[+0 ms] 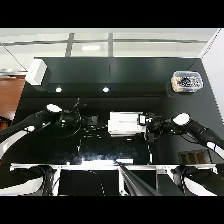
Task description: Fold the box and place the chain.
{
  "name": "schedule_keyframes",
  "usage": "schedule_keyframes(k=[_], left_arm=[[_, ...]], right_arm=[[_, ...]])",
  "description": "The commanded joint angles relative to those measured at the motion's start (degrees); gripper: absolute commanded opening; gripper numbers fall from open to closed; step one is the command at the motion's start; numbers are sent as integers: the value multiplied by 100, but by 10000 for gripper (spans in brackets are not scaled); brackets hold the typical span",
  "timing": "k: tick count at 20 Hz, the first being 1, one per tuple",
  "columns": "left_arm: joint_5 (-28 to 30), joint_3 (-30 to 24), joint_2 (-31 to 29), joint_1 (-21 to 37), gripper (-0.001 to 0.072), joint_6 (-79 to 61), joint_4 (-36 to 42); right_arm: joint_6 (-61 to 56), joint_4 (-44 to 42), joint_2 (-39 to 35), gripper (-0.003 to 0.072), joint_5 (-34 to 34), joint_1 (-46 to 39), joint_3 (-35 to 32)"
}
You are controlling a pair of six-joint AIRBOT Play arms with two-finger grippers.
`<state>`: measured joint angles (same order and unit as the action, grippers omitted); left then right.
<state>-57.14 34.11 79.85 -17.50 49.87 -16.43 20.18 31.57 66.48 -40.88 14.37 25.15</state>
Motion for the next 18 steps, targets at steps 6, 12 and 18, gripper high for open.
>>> schedule_keyframes(k=[6, 12, 18], left_arm=[[-271, 809, 2, -356, 622, 984, -1027], [-269, 1408, 2, -881, 538, 2118, -1753], [-87, 1812, 4, -1272, 465, 3366, -2800]], right_arm=[[0, -2, 4, 316, -2, 4, 0], [0, -2, 4, 316, 0, 4, 0], [0, -2, 4, 316, 4, 4, 0]])
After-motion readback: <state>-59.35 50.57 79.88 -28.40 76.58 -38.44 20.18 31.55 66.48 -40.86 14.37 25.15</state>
